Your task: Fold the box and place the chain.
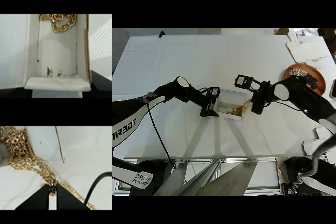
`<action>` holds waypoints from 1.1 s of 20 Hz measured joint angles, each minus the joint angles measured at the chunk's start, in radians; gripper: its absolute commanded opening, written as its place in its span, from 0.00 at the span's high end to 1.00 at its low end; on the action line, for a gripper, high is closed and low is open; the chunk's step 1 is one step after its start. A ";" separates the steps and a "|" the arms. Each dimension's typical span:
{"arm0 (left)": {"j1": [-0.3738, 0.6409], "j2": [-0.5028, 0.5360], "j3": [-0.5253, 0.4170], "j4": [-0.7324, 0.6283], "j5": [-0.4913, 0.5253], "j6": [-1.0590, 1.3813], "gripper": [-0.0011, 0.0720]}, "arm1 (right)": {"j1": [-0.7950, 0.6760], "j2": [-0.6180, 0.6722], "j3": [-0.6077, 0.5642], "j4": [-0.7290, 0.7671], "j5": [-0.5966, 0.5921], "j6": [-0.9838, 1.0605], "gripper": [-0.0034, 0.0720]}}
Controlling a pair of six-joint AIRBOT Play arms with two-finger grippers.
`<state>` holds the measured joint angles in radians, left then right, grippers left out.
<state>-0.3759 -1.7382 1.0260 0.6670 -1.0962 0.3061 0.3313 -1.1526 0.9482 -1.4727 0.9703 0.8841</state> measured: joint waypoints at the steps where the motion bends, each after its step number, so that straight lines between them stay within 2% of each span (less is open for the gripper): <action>1: 0.000 0.000 0.000 0.000 0.000 0.000 0.86 | 0.000 0.026 0.000 0.018 0.002 0.003 0.94; 6: 0.000 0.000 0.000 0.000 0.000 0.000 0.86 | 0.000 0.090 0.000 0.168 -0.037 0.008 0.94; 12: 0.000 0.000 0.000 0.000 0.000 0.000 0.86 | 0.013 0.105 0.000 0.386 -0.180 0.010 0.94; 22: 0.000 0.000 0.000 0.000 0.000 0.000 0.86 | 0.136 0.059 0.000 0.457 -0.343 0.010 0.94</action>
<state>-0.3759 -1.7382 1.0260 0.6670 -1.0962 0.3058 0.4671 -1.0939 0.9482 -1.0161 0.6277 0.8936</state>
